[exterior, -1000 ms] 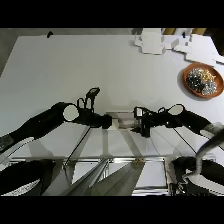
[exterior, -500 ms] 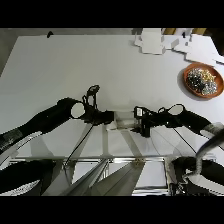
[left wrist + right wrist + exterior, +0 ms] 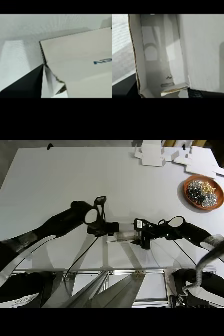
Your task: Fold the box and place the chain.
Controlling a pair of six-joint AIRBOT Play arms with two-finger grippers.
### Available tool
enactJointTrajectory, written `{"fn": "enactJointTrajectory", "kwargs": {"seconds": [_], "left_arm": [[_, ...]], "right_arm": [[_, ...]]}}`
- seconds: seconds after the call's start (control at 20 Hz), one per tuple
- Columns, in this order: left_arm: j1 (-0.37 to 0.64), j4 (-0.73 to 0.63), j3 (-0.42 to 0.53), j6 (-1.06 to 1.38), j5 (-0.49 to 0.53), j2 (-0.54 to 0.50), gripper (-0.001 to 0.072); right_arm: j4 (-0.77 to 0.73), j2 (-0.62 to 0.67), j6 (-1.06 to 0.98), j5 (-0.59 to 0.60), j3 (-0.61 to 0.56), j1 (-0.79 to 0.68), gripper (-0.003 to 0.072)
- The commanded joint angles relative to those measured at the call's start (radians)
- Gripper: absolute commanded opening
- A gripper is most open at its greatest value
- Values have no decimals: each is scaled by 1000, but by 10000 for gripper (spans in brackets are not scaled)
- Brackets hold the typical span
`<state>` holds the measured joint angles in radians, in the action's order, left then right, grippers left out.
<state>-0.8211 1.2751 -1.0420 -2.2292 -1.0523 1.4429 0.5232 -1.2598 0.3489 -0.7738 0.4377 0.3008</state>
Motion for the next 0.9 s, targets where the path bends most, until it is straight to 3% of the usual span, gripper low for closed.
{"fn": "enactJointTrajectory", "kwargs": {"seconds": [0.0,0.3,0.45,0.5,0.7,0.8,0.85], "left_arm": [[-45,35,-51,-109,-57,61,349],[-87,114,-51,-249,-58,108,228],[-87,121,-51,-257,-59,108,98],[-87,122,-51,-267,-59,108,4],[-87,122,-51,-267,-62,108,6],[-87,121,-51,-267,-62,106,153],[-87,121,-51,-267,-63,105,166]], "right_arm": [[0,1,0,0,0,0,334],[0,1,0,0,0,0,334],[0,1,0,0,0,0,334],[0,1,0,0,0,0,334],[0,1,0,0,0,0,334],[0,1,0,0,0,0,334],[0,1,0,0,0,0,334]]}}
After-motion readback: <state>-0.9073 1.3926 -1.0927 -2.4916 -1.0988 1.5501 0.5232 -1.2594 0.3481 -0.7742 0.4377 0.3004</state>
